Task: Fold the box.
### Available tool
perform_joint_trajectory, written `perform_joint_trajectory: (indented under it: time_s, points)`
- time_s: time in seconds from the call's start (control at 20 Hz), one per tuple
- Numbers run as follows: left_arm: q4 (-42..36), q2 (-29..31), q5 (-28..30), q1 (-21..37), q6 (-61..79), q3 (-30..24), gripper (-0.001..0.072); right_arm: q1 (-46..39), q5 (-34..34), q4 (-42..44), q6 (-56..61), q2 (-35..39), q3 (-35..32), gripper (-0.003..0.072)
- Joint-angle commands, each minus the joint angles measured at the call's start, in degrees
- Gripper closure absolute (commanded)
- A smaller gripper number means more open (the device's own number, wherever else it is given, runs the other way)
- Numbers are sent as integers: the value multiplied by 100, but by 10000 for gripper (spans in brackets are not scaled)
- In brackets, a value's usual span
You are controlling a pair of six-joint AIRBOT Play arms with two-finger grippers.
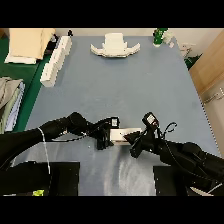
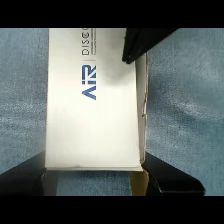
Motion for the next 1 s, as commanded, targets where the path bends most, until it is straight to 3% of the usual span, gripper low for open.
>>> perform_joint_trajectory:
  time_s: [0.0, 0.2, 0.35, 0.55, 0.7, 0.8, 0.95]
  points:
    - [17, 0, 2, 2, 20, 2, 294, -212, 90, -243, 2, 74, 66, 683]
    - [17, 0, 2, 2, 20, 2, 294, -831, -374, -538, 15, 66, 417, 683]
    - [17, 0, 2, 2, 20, 2, 294, -1714, -1711, -837, 188, -162, 1189, 683]
    - [17, 0, 2, 2, 20, 2, 294, -2712, -3654, -2385, 1523, -960, 2562, 682]
    - [17, 0, 2, 2, 20, 2, 294, -3101, -5073, -2922, 2197, -1751, 3528, 682]
    - [17, 0, 2, 2, 20, 2, 294, -3158, -5451, -2959, 2304, -2149, 3904, 682]
    - [17, 11, -15, 2, 11, 2, 294, -3152, -5418, -2935, 2302, -2396, 4019, 682]
